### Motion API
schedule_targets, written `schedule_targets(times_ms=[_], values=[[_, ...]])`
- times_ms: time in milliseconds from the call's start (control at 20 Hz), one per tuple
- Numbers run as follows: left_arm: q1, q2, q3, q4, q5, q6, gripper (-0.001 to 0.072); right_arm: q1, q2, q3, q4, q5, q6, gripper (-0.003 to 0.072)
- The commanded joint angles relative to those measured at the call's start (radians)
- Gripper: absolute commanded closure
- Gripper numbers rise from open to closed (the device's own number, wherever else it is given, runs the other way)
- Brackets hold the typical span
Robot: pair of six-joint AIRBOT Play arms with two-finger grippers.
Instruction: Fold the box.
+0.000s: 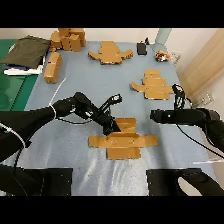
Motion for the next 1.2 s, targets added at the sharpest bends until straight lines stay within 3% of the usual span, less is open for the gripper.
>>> schedule_targets(times_ms=[0,250,500,750,850,900,950,1000,1050,1150], values=[[0.002,-0.001,0.000,0.003,-0.004,-0.004,0.0694,0.014,0.000,0.000,0.004,-0.041,-0.012,0.0681],[0.002,-0.001,0.001,0.005,-0.001,-0.003,0.0694,0.169,0.060,0.002,-0.019,-0.251,0.003,0.0682],[0.002,-0.001,0.001,0.005,-0.001,-0.003,0.0694,0.428,0.270,0.000,-0.234,-0.509,0.221,0.0682],[0.002,-0.001,0.001,0.005,-0.001,-0.003,0.0694,0.785,0.432,-0.112,-0.341,-0.511,0.208,0.0683],[0.002,-0.001,0.001,0.005,-0.001,-0.003,0.0694,0.919,0.415,-0.159,-0.451,-0.411,0.162,0.0677],[0.002,-0.001,0.001,0.005,-0.001,-0.003,0.0694,0.970,0.391,-0.163,-0.476,-0.330,0.095,0.0584],[0.002,-0.001,0.002,0.005,-0.001,-0.003,0.0694,1.012,0.352,-0.164,-0.504,-0.243,0.032,0.0357],[0.002,-0.001,0.001,0.005,-0.001,-0.003,0.0694,1.040,0.307,-0.164,-0.523,-0.170,0.004,0.0211],[0.002,-0.001,0.002,0.005,-0.001,-0.003,0.0694,1.053,0.259,-0.164,-0.525,-0.127,-0.008,0.0164],[0.002,-0.001,0.002,0.005,-0.001,-0.003,0.0694,1.058,0.162,-0.164,-0.532,-0.083,-0.010,0.0164]])
